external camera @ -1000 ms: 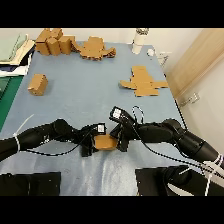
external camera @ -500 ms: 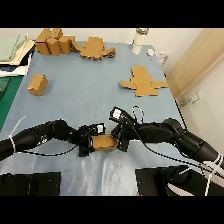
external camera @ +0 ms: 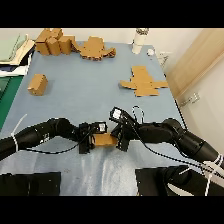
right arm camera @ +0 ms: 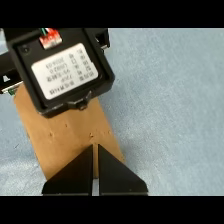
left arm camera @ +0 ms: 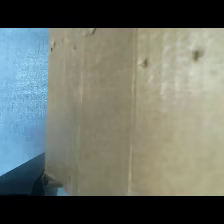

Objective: Fold the box.

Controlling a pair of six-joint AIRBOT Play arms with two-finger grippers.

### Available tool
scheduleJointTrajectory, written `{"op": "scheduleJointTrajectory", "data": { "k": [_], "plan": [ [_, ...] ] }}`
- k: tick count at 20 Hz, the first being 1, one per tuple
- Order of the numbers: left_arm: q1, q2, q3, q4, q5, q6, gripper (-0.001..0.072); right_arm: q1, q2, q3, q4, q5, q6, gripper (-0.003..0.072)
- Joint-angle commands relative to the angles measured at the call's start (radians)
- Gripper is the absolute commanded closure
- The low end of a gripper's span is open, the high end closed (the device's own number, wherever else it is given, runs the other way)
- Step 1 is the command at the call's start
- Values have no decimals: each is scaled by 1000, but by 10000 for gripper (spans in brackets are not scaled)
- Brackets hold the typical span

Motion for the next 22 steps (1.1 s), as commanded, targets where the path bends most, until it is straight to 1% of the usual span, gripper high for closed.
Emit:
{"op": "scheduleJointTrajectory", "data": {
  "k": [1,4,5,6,8,9,10,12,17,22],
  "plan": [
    [-27,-21,5,11,-6,-14,236,1,1,0,-1,0,0,623],
    [-51,-38,5,5,2,-13,236,0,1,0,-5,-1,0,622],
    [-55,-41,5,4,2,-14,236,0,1,0,-5,-2,0,580],
    [-55,-43,5,4,2,-14,236,0,1,0,-7,-6,-1,474],
    [-55,-43,5,4,2,-14,236,0,1,0,-19,-34,-4,453],
    [-55,-43,5,4,2,-13,236,0,1,0,-22,-51,-11,375],
    [-55,-43,5,5,3,-13,236,1,1,0,-22,-69,-35,277],
    [-55,-43,5,5,2,-13,236,1,1,0,-21,-100,-84,270],
    [-55,-43,5,5,2,-13,236,2,20,0,-16,-124,-90,270],
    [-55,-43,5,5,2,-13,236,72,21,0,-23,-116,-255,271]
  ]
}}
